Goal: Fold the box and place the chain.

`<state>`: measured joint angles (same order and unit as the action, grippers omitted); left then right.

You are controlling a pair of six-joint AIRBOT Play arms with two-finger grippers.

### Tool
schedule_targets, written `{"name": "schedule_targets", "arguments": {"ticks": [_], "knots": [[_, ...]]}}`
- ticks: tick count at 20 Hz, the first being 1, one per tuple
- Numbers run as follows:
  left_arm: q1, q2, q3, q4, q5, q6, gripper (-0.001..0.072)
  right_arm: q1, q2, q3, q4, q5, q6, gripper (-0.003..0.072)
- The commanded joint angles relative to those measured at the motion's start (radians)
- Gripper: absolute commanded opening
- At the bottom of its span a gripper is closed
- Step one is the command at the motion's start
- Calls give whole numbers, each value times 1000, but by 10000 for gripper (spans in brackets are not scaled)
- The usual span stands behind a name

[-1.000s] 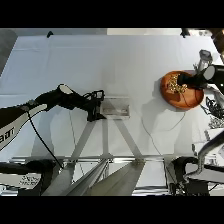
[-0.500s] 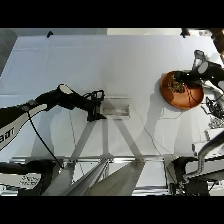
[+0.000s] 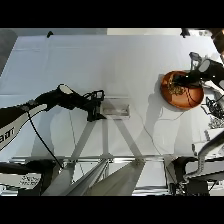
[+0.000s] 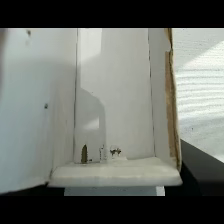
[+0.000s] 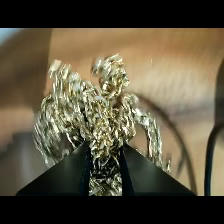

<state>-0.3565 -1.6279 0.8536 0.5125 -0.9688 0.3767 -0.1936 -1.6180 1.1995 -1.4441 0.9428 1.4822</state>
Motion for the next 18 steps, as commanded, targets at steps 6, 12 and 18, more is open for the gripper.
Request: {"name": "schedule_targets", "arguments": {"ticks": [6,12,18], "knots": [[0,0,0,0,0,0,404,41,356,3,-65,274,-196,12],[0,0,0,0,0,0,404,233,542,3,-55,428,-192,12],[0,0,0,0,0,0,404,528,558,3,-37,403,-66,14]]}}
